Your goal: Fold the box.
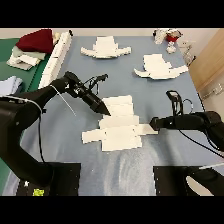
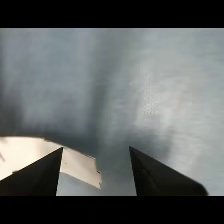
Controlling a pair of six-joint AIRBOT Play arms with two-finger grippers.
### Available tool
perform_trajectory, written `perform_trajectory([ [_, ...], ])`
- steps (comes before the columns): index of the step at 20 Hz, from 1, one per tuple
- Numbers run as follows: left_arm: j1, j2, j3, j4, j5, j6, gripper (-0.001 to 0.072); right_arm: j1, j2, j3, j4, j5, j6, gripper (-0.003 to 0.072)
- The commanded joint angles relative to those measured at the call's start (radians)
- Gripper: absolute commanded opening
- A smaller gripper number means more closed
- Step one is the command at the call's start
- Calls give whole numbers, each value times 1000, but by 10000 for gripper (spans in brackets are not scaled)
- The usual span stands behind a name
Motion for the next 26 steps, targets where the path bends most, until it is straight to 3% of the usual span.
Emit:
perform_trajectory([
  [1, -33, 147, -86, 3, 182, 84, 6, 0, 2, 71, -212, 2, 245, 637],
  [6, -100, 377, -310, 3, 472, 208, 7, 0, 2, 93, -261, 2, 369, 636],
  [11, -267, 565, -515, 5, 753, 319, 7, 0, 2, 93, -328, 2, 482, 633],
  [13, -325, 599, -560, 9, 811, 345, 10, 0, 2, 93, -357, 2, 517, 633],
  [17, -390, 596, -607, 26, 884, 350, 12, 0, 2, 92, -358, 2, 518, 633],
  [20, -370, 597, -609, 27, 890, 343, 12, 0, 1, 92, -357, 1, 524, 633],
  [26, -210, 595, -544, 36, 654, 338, 12, 0, 0, 92, -339, 1, 527, 633],
])
